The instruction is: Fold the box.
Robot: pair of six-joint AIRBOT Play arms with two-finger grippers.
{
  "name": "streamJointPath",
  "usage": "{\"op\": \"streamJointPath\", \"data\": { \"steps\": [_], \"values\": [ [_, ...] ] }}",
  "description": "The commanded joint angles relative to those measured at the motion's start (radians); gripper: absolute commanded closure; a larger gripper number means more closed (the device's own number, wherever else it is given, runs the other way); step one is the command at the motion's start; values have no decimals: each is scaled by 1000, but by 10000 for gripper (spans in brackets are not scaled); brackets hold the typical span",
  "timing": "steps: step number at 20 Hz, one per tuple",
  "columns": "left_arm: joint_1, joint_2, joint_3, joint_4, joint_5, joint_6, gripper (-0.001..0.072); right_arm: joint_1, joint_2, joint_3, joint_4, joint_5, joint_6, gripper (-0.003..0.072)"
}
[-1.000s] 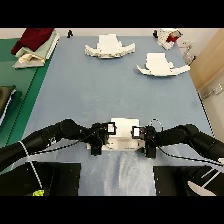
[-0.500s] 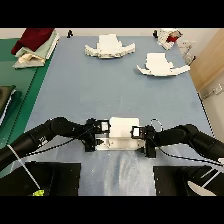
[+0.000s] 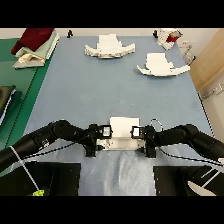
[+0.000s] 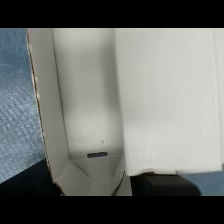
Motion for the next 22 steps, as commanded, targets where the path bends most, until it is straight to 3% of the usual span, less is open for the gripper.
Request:
{"op": "streamJointPath", "data": {
  "steps": [1,2,17,18,19,20,22],
  "values": [
    [-13,-56,-1,-100,64,53,568,0,0,1,1,0,0,179],
    [-19,-71,3,-113,66,81,644,0,0,1,1,-1,0,179],
    [-69,-125,12,-253,126,155,641,0,0,1,1,-1,0,179],
    [-69,-127,12,-252,126,155,510,0,0,1,1,-1,0,179],
    [-69,-127,12,-253,126,154,268,0,0,1,1,0,0,179],
    [-69,-127,12,-254,127,154,231,0,0,1,1,-1,0,180],
    [-69,-127,12,-254,127,154,229,0,0,1,1,0,0,179]
  ]
}}
